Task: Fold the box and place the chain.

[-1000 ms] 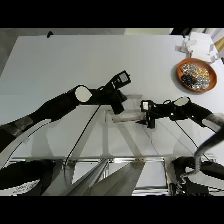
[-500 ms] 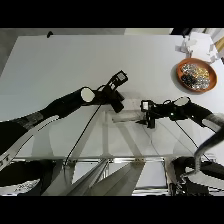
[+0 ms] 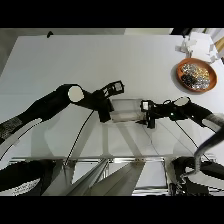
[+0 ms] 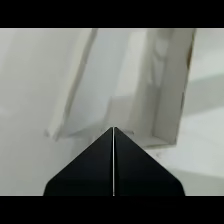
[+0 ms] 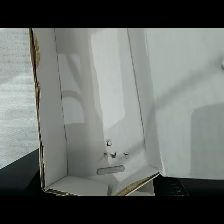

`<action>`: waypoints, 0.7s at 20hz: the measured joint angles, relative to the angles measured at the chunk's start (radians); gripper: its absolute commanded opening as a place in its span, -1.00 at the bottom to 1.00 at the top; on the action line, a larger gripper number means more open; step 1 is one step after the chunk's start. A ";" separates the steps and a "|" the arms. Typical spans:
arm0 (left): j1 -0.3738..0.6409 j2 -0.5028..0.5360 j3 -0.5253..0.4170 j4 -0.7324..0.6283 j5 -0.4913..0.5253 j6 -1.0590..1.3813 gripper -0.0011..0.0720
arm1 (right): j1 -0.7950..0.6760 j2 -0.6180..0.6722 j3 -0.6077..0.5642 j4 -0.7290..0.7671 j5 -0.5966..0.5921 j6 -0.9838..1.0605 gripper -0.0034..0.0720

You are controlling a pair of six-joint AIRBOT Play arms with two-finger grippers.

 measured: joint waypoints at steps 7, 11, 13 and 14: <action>0.014 0.008 -0.106 0.054 -0.044 0.014 -0.94 | 0.000 0.000 0.000 0.000 0.000 0.000 0.19; 0.046 0.008 -0.122 0.085 -0.043 0.044 -0.15 | 0.000 0.000 0.000 0.000 0.001 0.000 0.19; 0.055 0.008 -0.124 0.091 -0.021 0.116 0.00 | 0.000 0.000 0.000 0.000 0.001 0.000 0.19; 0.058 0.008 -0.125 0.092 -0.002 0.165 0.02 | 0.000 0.000 0.000 0.000 0.001 0.000 0.19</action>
